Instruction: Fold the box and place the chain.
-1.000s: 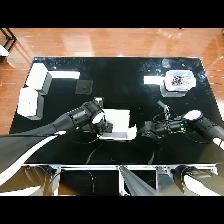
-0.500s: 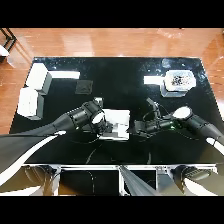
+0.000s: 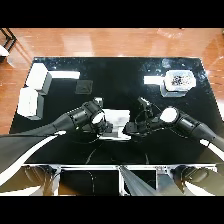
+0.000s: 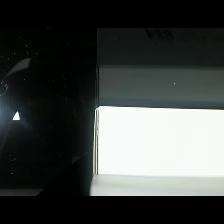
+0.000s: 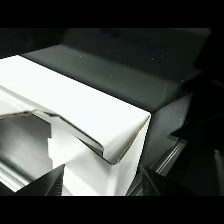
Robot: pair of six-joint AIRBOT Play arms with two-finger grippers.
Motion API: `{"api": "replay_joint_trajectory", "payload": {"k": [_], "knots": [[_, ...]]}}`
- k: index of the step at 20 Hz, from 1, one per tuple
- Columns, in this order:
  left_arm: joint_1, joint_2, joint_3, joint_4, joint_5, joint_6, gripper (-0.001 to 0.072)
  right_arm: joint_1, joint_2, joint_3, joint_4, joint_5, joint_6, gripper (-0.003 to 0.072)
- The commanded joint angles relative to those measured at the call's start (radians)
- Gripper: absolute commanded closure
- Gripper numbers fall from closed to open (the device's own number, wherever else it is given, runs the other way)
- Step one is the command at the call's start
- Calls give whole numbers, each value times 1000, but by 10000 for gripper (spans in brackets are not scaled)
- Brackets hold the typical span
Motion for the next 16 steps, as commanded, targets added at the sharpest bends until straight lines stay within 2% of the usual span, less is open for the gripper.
{"api": "replay_joint_trajectory", "payload": {"k": [1, 2, 4, 9, 13, 16], "knots": [[0, 0, 1, 1, 0, 0, 688, 47, -2, 8, -53, -44, 76, 227], [0, 0, 1, 1, 1, 1, 688, 57, -2, 10, -63, -56, 83, 228], [0, 0, 1, 1, 2, 1, 688, 88, -4, 19, -112, -86, 114, 286], [0, 0, 1, 1, 3, 0, 688, 154, -17, 77, -308, -87, 303, 285], [0, 0, 1, 5, 4, 5, 688, 195, -32, 142, -492, -6, 473, 285], [0, 0, 1, 9, 4, 5, 688, 211, -63, 180, -544, 68, 523, 285]]}}
